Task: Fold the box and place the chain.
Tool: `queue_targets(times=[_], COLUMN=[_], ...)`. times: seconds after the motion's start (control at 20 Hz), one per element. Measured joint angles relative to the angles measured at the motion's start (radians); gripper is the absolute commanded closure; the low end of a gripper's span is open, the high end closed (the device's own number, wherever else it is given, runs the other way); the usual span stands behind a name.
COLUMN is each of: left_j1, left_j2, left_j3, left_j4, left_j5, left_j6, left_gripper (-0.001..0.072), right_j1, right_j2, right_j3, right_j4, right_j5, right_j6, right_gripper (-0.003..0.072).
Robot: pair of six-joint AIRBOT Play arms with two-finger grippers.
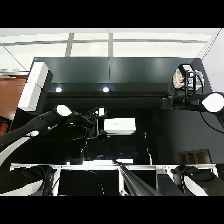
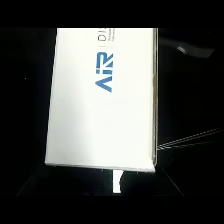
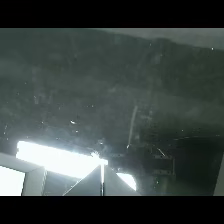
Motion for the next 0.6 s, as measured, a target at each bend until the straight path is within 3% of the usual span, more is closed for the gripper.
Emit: queue_targets(times=[0.4, 0.6], left_j1=[-0.029, -0.119], left_j2=[0.172, 0.143], left_j3=[0.021, 0.124], left_j4=[0.134, 0.148], left_j5=[-0.048, 0.011], left_j6=[-0.185, -0.28], left_gripper=[-0.0005, -0.0002], right_j1=[0.0, 0.0], right_j2=[0.0, 0.0], right_j3=[-0.002, -0.002], right_j4=[-0.002, -0.002], right_j5=[-0.032, -0.076], right_j6=[0.013, 0.045], right_gripper=[0.0677, 0.0677])
